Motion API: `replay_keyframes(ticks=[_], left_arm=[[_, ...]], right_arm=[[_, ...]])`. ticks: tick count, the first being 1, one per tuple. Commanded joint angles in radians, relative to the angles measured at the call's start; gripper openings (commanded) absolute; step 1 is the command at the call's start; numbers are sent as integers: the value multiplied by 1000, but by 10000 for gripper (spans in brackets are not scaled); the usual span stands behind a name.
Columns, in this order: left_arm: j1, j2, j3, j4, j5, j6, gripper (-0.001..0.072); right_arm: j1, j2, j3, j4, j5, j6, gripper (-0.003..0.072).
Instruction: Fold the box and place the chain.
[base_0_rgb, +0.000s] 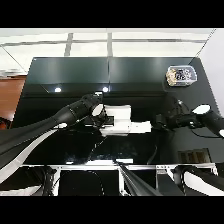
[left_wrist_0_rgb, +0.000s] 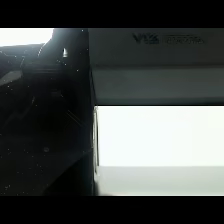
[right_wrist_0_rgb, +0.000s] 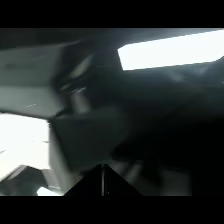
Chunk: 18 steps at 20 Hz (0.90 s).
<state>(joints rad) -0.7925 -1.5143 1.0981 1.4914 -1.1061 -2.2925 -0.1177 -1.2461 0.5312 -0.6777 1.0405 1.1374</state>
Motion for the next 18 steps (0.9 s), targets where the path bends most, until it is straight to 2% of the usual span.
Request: replay_keyframes(ticks=[1, 4, 7, 10, 11, 12, 13, 18], left_arm=[[1, 0, 1, 0, 2, 0, 26], [1, 0, 1, 0, -2, 0, 26], [1, 0, 1, 0, -2, 0, 26], [1, 0, 1, 0, -2, 24, 27], [1, 0, 1, 0, -2, 24, 26], [1, 0, 1, 0, -2, 24, 26], [1, 0, 1, 0, -2, 24, 27], [1, 0, 1, 0, 0, 24, 26]], right_arm=[[95, -68, -2, 271, -11, -158, 9], [170, -72, 11, 286, -35, -197, 10], [190, -72, 26, 274, 35, -225, 10], [190, -72, 85, 168, 107, -251, 16], [190, -72, 109, 140, 122, -245, 200], [190, -72, 127, 138, 144, -239, 491], [191, -72, 143, 143, 169, -240, 572], [203, -72, 156, 187, 199, -233, 571]])
